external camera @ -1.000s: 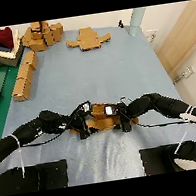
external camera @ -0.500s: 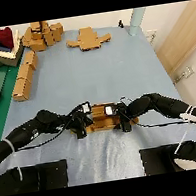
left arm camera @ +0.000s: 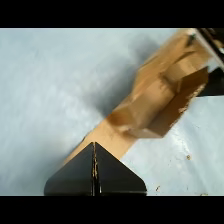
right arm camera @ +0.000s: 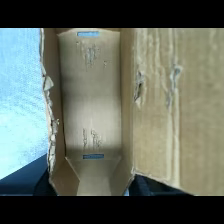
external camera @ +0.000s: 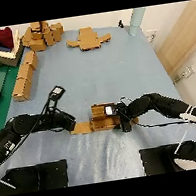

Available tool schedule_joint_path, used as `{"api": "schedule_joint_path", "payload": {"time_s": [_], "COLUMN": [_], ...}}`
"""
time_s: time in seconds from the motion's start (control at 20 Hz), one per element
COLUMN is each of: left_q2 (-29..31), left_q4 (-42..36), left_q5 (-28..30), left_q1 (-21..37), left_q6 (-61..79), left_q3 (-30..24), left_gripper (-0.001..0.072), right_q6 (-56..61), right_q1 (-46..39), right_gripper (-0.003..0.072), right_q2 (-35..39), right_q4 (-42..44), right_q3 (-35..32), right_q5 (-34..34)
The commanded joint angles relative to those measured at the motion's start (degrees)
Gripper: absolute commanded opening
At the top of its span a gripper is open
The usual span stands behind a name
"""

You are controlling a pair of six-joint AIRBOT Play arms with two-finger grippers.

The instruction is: Fold the box.

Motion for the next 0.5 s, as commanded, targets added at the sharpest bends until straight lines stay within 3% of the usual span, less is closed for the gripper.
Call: {"api": "schedule_joint_path", "payload": {"time_s": [0.0,0.25,0.45], "left_q2": [-0.8,-10.9,-13.2], "left_q4": [21.4,16.5,8.9], "left_q5": [-2.7,-2.5,-1.0], "left_q1": [1.2,0.5,-3.3], "left_q6": [-37.1,-39.7,-36.6], "left_q3": [0.1,0.1,0.1], "left_gripper": [0.0009,0.0009,0.0009], "right_q6": [0.0,0.0,0.0], "right_q1": [0.1,0.1,0.1], "right_gripper": [0.0528,0.0528,0.0528], "right_q2": [0.0,0.0,0.0], "right_q4": [0.0,0.0,0.0], "right_q3": [0.0,0.0,0.0], "right_q5": [0.0,0.0,0.0]}}
